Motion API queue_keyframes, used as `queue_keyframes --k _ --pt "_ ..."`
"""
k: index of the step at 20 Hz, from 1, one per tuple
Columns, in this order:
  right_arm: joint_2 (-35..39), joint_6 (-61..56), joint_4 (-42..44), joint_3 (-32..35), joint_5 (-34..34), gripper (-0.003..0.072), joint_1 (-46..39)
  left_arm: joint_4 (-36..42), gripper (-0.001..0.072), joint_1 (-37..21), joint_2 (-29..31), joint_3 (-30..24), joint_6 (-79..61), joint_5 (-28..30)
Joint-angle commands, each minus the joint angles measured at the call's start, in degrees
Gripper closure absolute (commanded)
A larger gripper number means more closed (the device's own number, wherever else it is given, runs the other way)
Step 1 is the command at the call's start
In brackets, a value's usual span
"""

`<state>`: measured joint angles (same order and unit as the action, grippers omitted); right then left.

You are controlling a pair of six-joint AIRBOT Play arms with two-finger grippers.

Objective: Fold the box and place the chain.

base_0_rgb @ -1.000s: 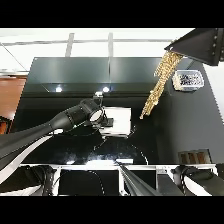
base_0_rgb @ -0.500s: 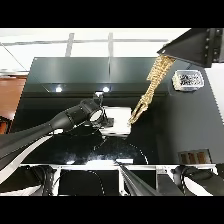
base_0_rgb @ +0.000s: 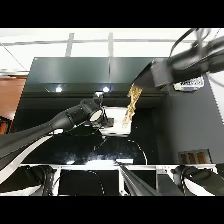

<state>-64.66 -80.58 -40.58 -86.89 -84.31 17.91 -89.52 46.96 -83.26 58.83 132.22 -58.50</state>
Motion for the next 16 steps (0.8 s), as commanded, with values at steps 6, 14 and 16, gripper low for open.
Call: queue_keyframes --k 6,14,16 --pt "-0.2 2.0 -0.5 12.1 5.9 0.0683 0.4 0.0 0.068 0.0 0.0 0.0 0.0 0.0" --pt "-1.6 3.3 -0.8 24.3 17.6 0.0685 6.0 0.0 0.068 0.0 0.0 0.0 0.0 0.0" --pt "-2.8 3.3 -0.9 26.2 19.3 0.0684 6.8 0.0 0.068 0.0 0.0 0.0 0.0 0.0"
